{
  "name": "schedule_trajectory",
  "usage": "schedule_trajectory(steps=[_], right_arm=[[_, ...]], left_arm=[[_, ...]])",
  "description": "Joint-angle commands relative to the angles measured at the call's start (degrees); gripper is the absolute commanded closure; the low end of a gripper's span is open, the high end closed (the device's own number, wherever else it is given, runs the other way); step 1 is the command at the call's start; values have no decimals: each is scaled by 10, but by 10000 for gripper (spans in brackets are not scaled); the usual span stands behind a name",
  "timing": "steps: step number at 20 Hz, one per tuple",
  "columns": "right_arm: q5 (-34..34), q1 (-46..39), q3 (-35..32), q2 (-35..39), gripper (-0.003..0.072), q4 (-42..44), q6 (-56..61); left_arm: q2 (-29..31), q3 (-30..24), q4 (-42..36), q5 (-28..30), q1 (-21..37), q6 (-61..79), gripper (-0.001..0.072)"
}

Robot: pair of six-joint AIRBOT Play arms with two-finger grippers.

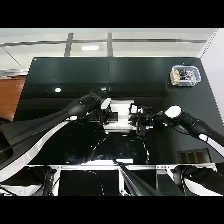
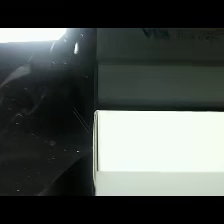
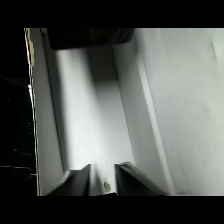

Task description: Fold the box and place the chain.

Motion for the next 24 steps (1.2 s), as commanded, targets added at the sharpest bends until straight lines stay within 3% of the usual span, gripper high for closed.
schedule_trajectory(steps=[1, 2, 3, 4, 5, 6, 7, 8, 12, 15, 17, 20, 24], right_arm=[[5, 2, 0, -2, 195, 5, 22], [5, 2, 0, -2, 442, -5, 39], [4, 2, 0, -2, 430, -10, 45], [5, 2, 0, -2, 309, -10, 45], [4, 2, 0, -2, 412, -11, 50], [2, 1, 0, -2, 445, -15, 64], [1, 0, 0, 0, 617, -22, 88], [1, -3, 1, 7, 670, -42, 139], [81, -76, 31, 87, 670, -175, 447], [108, -201, 45, 149, 670, -245, 613], [109, -306, 33, 142, 670, -245, 741], [126, -399, -18, 112, 670, -179, 791], [231, -382, -47, 28, 670, -73, 705]], left_arm=[[0, 1, 0, 0, 0, 0, 679], [0, 1, 0, 0, 0, 0, 679], [0, 1, 0, 0, 0, 0, 679], [0, 1, 0, 0, 0, 0, 679], [0, 1, 0, 0, 0, 0, 679], [0, 1, 0, 0, 0, 0, 679], [0, 1, 0, 0, 0, 0, 679], [0, 1, 0, -1, 0, 0, 679], [0, 1, 0, -1, 0, 6, 679], [0, 1, 0, -1, 0, 8, 679], [0, 1, 0, 0, 0, 8, 679], [0, 1, 0, 0, 0, 8, 679], [0, 1, 0, 0, 0, 8, 679]])
